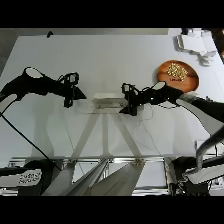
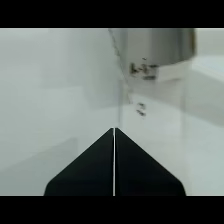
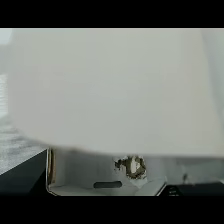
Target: Fold the box and place the chain.
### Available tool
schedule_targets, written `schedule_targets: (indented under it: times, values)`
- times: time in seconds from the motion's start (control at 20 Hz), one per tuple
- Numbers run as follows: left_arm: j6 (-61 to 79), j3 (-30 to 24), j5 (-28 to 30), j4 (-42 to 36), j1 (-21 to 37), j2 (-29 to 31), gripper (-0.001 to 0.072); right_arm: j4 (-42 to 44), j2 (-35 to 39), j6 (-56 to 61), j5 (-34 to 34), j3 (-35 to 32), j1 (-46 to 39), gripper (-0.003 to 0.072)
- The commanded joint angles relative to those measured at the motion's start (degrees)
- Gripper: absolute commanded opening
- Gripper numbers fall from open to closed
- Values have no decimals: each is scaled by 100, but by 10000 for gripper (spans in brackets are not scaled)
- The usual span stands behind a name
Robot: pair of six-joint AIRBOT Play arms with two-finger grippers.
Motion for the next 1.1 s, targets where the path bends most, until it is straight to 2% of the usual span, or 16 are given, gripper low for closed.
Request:
schedule_targets:
  times: [0.0,0.1,0.25,0.45,0.55,0.6,0.7,0.85,1.05]
  values:
    - [-407,-42,-922,173,57,151,10,2,2,0,7,7,0,356]
    - [-404,-197,-1121,-570,-192,151,11,2,2,0,7,7,0,356]
    - [-400,-282,-844,-1692,-531,149,7,2,2,0,7,7,0,356]
    - [-428,-282,505,-2868,-723,39,7,2,2,0,7,7,0,356]
    - [-911,-282,1364,-3403,-765,-140,7,2,2,0,7,4,0,356]
    - [-1281,-282,1840,-3405,-767,-245,7,2,2,0,7,4,0,356]
    - [-1797,-282,2385,-3163,-769,-472,7,2,2,0,7,4,0,356]
    - [-1799,-280,2415,-2833,-763,-695,7,2,2,0,7,7,0,356]
    - [-1797,-278,2063,-2710,-715,-492,8,2,2,0,7,4,0,356]
